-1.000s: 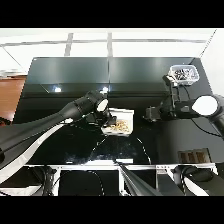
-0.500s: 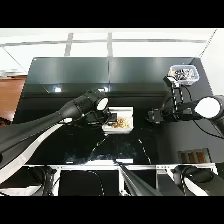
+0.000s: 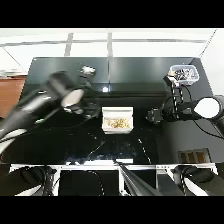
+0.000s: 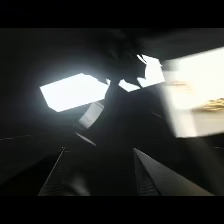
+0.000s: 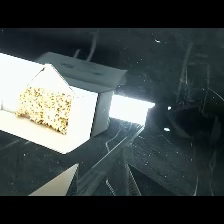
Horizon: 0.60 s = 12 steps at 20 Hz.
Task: Fold the box and place the chain.
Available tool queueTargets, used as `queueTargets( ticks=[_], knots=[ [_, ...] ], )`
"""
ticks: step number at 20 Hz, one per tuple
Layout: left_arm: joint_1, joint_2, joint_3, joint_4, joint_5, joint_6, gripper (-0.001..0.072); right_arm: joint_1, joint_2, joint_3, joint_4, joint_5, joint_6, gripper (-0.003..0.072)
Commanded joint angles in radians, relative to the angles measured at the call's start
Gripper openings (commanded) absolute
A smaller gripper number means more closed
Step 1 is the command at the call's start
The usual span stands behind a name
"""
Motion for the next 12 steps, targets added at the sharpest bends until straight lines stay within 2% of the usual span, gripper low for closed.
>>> queueTargets(
  ticks=[1, 3, 4, 5, 7, 8, 9, 10, 12],
  knots=[
    [0.109, 0.238, -0.203, 0.159, 0.019, 0.025, 0.0501, 0.001, 0.001, 0.000, 0.000, -0.002, 0.001, 0.0356],
    [0.252, 0.322, -0.393, 0.016, 0.145, 0.025, 0.0500, 0.001, 0.001, 0.000, 0.001, -0.002, 0.003, 0.0356],
    [0.339, 0.328, -0.472, -0.125, 0.198, 0.054, 0.0500, 0.001, 0.001, 0.000, 0.000, -0.002, 0.008, 0.0356],
    [0.415, 0.324, -0.543, -0.298, 0.275, 0.156, 0.0496, 0.001, 0.001, 0.000, 0.001, -0.002, 0.011, 0.0356],
    [0.524, 0.307, -0.678, -0.717, 0.441, 0.557, 0.0491, 0.001, 0.001, 0.000, 0.001, -0.007, 0.027, 0.0356],
    [0.550, 0.291, -0.719, -0.912, 0.466, 0.815, 0.0491, 0.001, 0.000, 0.000, 0.004, -0.008, 0.027, 0.0356],
    [0.558, 0.267, -0.742, -1.073, 0.438, 1.093, 0.0491, 0.001, 0.000, 0.000, 0.004, -0.007, 0.031, 0.0356],
    [0.557, 0.244, -0.743, -1.154, 0.381, 1.273, 0.0491, 0.001, 0.000, 0.000, 0.004, -0.007, 0.034, 0.0356],
    [0.550, 0.213, -0.735, -1.210, 0.313, 1.510, 0.0496, 0.001, 0.000, 0.000, 0.004, -0.006, 0.034, 0.0356]
  ],
)
